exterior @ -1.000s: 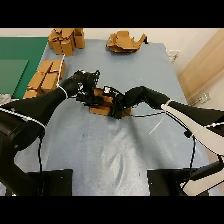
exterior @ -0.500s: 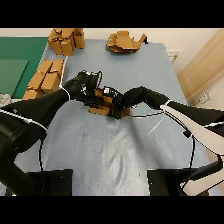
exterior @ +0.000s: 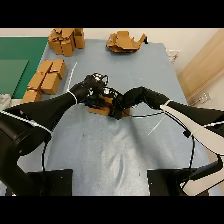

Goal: Fold the box.

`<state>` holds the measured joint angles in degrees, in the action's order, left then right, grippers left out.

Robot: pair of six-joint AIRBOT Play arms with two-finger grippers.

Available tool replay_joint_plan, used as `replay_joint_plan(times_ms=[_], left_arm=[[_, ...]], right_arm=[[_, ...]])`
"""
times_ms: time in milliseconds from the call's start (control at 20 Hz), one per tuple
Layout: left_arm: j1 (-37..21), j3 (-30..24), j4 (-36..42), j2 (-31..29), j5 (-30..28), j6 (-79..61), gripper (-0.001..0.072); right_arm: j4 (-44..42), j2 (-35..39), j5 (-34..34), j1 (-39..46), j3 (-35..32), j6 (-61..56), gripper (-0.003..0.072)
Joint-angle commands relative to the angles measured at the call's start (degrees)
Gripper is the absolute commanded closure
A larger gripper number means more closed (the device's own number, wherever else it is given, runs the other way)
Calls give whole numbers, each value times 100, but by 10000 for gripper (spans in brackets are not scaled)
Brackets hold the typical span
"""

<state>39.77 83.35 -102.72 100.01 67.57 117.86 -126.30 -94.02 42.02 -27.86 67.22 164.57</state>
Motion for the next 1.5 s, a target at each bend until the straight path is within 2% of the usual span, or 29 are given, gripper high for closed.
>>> replay_joint_plan(times_ms=[0, 150, 200, 250, 300, 750, 850, 1000, 1100, 1300, 1400, 1450], left_arm=[[15, -4, -101, 92, 140, 70, 691], [13, 24, -66, 44, 146, -179, 688], [11, 46, -42, 17, 155, -240, 619], [13, 57, -26, -11, 151, -254, 414], [11, 61, -13, -50, 146, -249, 351], [-236, 61, 505, -470, -33, -492, 347], [-350, 61, 938, -608, 13, -918, 152], [-599, 26, 2109, -772, 160, -2124, 147], [-785, -131, 2559, -979, 214, -2918, 146], [-1613, -673, 3294, -1757, 433, -4529, 145], [-2518, -1029, 4015, -2127, 702, -6006, 109], [-3152, -1152, 4743, -2194, 914, -6824, 109]], right_arm=[[-20, 4, 2, 0, 2, -13, 424], [-20, 4, 0, 0, 2, -13, 424], [-20, 4, 0, 0, 2, -13, 423], [-20, 4, 0, 0, 2, -13, 424], [-20, 4, 2, 0, 2, -13, 423], [-17, 4, 0, 0, 2, -13, 423], [-17, 4, 2, 0, 2, -13, 424], [-17, 4, 2, 0, 2, -13, 424], [-15, 4, 2, 0, 2, -13, 424], [-15, 4, 2, 0, 2, -11, 424], [-15, 4, 2, 0, 2, -11, 423], [-17, 4, 4, 0, 2, -11, 423]])
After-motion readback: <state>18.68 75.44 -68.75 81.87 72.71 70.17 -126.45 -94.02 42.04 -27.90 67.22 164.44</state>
